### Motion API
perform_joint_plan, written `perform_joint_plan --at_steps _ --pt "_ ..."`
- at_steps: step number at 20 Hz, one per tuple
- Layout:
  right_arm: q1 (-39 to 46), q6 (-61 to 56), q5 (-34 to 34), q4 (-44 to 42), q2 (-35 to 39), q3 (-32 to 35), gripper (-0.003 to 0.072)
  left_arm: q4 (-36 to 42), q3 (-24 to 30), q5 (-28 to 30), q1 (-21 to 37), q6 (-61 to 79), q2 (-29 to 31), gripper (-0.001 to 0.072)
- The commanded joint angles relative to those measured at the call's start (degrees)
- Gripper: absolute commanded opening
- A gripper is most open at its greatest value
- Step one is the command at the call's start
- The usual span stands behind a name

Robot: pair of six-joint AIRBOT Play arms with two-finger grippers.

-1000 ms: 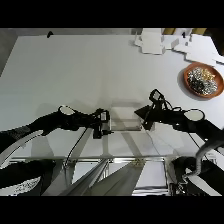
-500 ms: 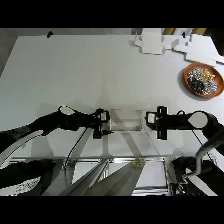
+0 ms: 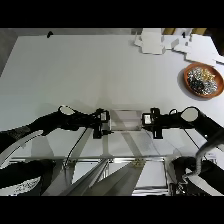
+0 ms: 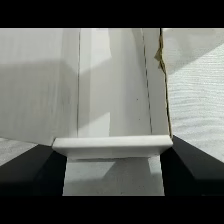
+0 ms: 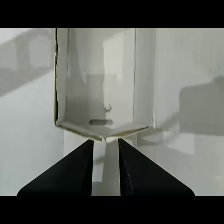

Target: Fold the box and place the chain.

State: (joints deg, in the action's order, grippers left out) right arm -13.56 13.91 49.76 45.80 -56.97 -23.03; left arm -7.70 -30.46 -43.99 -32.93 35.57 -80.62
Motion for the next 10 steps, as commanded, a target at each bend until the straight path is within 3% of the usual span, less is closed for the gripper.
perform_joint_plan --at_steps 1,7,10 --pt "-0.1 2.9 0.0 -5.7 -1.2 0.0 0.0156 0.0 0.0 0.0 0.0 0.0 0.0 0.0255" --pt "-0.1 4.6 -0.3 -15.0 -4.5 0.8 0.0165 0.0 0.0 0.0 0.0 0.0 0.0 0.0255" --pt "-0.1 4.6 -0.3 -15.5 -5.7 0.8 0.0273 0.0 0.0 0.0 0.0 0.0 0.0 0.0255"
